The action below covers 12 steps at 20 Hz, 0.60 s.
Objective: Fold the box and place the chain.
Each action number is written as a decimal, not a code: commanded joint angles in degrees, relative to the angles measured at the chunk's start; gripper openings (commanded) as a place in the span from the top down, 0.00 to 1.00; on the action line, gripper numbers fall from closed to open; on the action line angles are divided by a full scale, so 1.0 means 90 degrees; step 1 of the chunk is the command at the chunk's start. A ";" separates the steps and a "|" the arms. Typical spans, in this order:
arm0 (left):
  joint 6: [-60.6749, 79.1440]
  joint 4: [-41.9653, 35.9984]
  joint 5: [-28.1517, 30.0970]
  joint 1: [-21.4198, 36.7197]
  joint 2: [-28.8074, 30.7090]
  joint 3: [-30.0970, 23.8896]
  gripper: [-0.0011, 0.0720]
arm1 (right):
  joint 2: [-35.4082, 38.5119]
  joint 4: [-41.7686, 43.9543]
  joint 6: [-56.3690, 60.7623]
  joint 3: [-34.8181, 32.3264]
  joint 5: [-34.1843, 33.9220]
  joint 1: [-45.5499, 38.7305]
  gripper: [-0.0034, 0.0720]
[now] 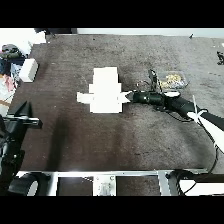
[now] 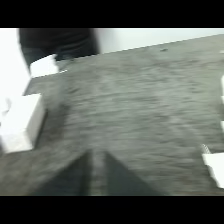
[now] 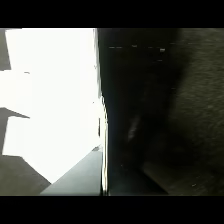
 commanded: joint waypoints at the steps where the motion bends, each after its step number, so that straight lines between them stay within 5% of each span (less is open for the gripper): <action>1: 0.0087 -0.0017 -0.1265 0.0000 -0.0002 0.0010 0.35 | -0.0328 0.0010 -0.0233 0.0129 -0.0177 0.0102 0.94; 7: 0.0080 -0.0585 -0.1671 0.0002 -0.0539 0.0617 0.35 | -0.0340 0.0032 -0.0299 0.0129 -0.0219 0.0102 0.94; 12: 0.0080 -0.0585 -0.2361 0.0000 -0.2994 0.1868 0.35 | -0.0340 0.0032 -0.0345 0.0129 -0.0250 0.0102 0.94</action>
